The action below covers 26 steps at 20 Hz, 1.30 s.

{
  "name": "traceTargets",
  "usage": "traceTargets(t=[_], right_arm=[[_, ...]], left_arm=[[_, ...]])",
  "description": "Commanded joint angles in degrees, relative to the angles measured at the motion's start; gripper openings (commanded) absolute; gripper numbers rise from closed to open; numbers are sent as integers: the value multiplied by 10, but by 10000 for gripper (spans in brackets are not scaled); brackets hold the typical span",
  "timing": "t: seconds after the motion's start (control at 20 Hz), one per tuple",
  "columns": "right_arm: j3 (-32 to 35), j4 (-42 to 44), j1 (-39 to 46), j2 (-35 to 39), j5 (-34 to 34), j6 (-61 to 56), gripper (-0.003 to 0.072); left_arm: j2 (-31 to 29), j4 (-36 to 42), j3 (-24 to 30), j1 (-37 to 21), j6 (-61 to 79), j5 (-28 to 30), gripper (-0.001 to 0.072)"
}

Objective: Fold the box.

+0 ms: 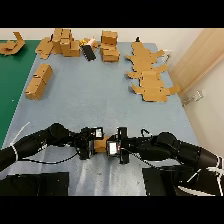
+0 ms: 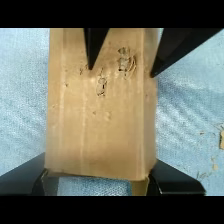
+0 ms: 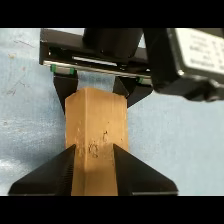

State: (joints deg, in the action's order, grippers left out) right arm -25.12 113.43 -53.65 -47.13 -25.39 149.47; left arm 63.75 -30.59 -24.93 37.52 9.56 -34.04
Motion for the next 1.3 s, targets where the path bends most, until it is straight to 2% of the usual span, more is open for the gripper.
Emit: traceTargets(t=[0.0, 0.3, 0.4, 0.45, 0.55, 0.6, 0.65, 1.25], right_arm=[[1, -17, -1, -11, 18, 15, 379], [1, -18, -1, -10, 20, 32, 354], [1, -18, -1, -10, 20, 34, 296], [1, -18, -1, -10, 20, 36, 220], [1, -18, -1, -10, 20, 36, 207], [1, -18, -2, -9, 20, 36, 154], [1, -19, -5, -6, 20, 36, 141], [0, -57, -18, 8, 44, 36, 142]], left_arm=[[0, 0, 0, 0, 0, 0, 517], [0, 0, 0, 0, 0, 0, 518], [0, 0, 0, 0, 0, 0, 518], [0, 0, 0, 0, 0, 0, 518], [0, 0, 0, 0, 0, 0, 518], [0, 0, 0, 0, 0, 0, 518], [0, 0, 0, 0, 0, 0, 517], [0, 0, 0, 0, 0, 0, 517]])
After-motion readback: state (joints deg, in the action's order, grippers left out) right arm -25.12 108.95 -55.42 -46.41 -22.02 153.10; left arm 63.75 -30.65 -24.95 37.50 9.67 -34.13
